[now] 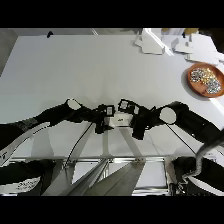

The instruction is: Fold the box and place the chain.

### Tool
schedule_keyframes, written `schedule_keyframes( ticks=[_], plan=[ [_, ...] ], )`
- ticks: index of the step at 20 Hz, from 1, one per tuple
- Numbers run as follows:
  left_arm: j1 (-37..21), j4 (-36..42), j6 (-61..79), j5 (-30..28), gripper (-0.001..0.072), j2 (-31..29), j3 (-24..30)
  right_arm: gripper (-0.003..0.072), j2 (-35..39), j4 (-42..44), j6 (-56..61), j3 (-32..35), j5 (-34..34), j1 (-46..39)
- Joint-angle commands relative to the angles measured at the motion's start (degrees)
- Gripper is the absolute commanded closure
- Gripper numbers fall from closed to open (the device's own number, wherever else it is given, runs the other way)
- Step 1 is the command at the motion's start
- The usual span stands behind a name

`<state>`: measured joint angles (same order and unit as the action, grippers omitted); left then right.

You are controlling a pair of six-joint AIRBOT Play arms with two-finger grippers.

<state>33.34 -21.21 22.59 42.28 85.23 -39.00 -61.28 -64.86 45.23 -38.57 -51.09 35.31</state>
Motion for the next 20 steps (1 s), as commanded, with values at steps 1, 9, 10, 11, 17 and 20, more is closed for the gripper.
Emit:
schedule_keyframes(
  ticks=[1,9,10,11,17,20],
  plan=[
    [-0.04,-0.22,0.33,-0.04,0.0501,-0.02,-0.02,0.0619,0.09,-1.14,2.34,-0.83,-2.21,-2.51],
    [-0.04,-0.22,0.33,-0.04,0.0501,-0.02,-0.02,0.062,1.57,-7.63,4.09,-0.83,-3.58,-5.09],
    [-0.04,-0.22,0.33,-0.02,0.0501,-0.02,-0.02,0.062,2.56,-13.07,8.37,-0.83,-3.65,-5.09],
    [-0.04,-0.22,0.33,-0.04,0.0501,-0.02,-0.02,0.062,3.45,-19.32,13.18,-0.83,-4.17,-5.09],
    [-0.04,-0.22,0.33,-0.02,0.0501,-0.02,-0.02,0.0626,4.52,-32.35,29.07,-0.81,-8.33,-24.41],
    [-0.04,-0.22,0.33,-0.02,0.0501,-0.02,-0.02,0.0626,4.55,-29.88,29.97,-0.81,-9.86,-36.89]
  ],
)
